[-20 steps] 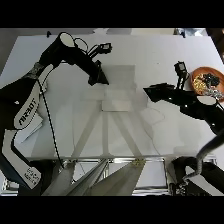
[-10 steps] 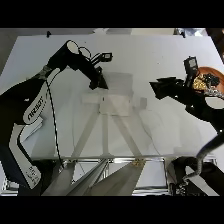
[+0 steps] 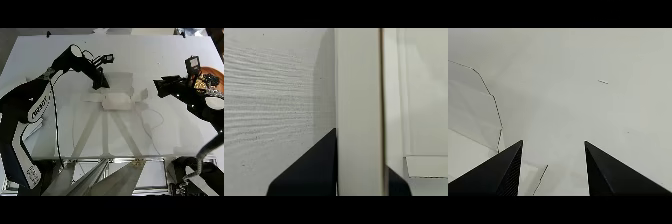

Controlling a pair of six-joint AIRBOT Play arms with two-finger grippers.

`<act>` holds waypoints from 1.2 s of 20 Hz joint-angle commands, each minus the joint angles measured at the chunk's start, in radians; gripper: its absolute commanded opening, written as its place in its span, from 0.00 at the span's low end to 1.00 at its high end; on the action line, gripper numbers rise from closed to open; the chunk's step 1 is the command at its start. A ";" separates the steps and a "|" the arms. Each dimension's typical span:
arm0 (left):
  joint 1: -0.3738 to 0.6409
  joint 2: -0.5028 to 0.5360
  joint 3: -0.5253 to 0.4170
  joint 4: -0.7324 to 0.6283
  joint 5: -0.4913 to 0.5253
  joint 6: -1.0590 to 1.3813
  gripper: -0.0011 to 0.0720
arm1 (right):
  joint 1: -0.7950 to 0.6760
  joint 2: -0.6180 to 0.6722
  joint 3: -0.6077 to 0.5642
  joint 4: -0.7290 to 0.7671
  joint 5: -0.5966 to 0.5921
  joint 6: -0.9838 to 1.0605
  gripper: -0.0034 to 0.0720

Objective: Fold the box and place the chain.

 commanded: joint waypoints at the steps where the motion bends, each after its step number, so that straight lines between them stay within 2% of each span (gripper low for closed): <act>1: -0.019 -0.009 0.000 0.060 -0.004 0.000 0.01 | 0.000 0.001 0.001 -0.007 -0.006 0.000 0.62; 16: -0.023 -0.017 0.000 0.059 -0.012 0.000 0.02 | 0.000 0.004 0.001 -0.005 -0.005 0.000 0.62; 19: -0.023 -0.017 0.000 0.059 -0.012 0.000 0.02 | 0.000 0.031 0.001 -0.008 0.010 -0.012 0.58; 24: -0.023 -0.017 0.000 0.059 -0.012 0.000 0.03 | 0.000 0.053 0.012 -0.125 0.316 -0.253 0.60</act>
